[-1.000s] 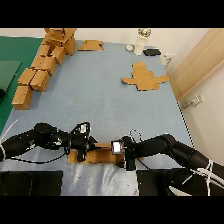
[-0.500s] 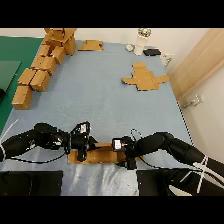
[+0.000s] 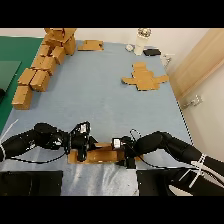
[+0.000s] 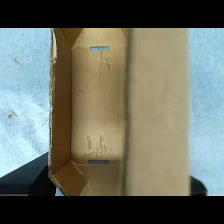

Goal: Fold the box.

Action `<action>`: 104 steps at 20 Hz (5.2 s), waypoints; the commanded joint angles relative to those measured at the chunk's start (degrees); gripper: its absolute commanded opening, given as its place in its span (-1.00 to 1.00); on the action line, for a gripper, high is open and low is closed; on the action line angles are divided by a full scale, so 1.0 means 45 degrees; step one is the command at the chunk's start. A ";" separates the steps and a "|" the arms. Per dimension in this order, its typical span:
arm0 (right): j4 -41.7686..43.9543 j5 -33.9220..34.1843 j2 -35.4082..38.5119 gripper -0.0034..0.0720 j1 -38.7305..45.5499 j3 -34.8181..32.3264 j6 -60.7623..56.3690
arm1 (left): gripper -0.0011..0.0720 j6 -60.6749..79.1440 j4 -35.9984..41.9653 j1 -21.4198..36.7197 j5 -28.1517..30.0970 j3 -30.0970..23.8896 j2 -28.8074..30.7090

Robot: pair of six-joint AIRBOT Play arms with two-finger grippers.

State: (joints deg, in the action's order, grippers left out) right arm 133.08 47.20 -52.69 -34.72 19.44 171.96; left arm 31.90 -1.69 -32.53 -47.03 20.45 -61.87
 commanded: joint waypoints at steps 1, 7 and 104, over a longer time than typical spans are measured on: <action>0.0058 -0.0097 -0.0126 0.70 -0.0010 0.0005 0.0005 | -0.93 0.0000 0.0000 0.0000 0.0000 -0.0005 -0.0010; 0.0049 -0.0141 -0.0126 0.56 -0.0010 0.0000 0.0000 | -0.93 0.0000 0.0000 0.0000 0.0000 -0.0005 -0.0010; -0.0282 -0.1039 -0.0121 0.44 -0.0010 -0.0024 -0.0345 | -0.95 -2.2916 -0.5639 -0.1715 0.3342 0.2997 -0.1370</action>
State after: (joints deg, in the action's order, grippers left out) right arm 131.79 42.52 -53.23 -34.72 19.35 170.45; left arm -75.94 -26.26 -40.82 -30.24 33.30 -69.97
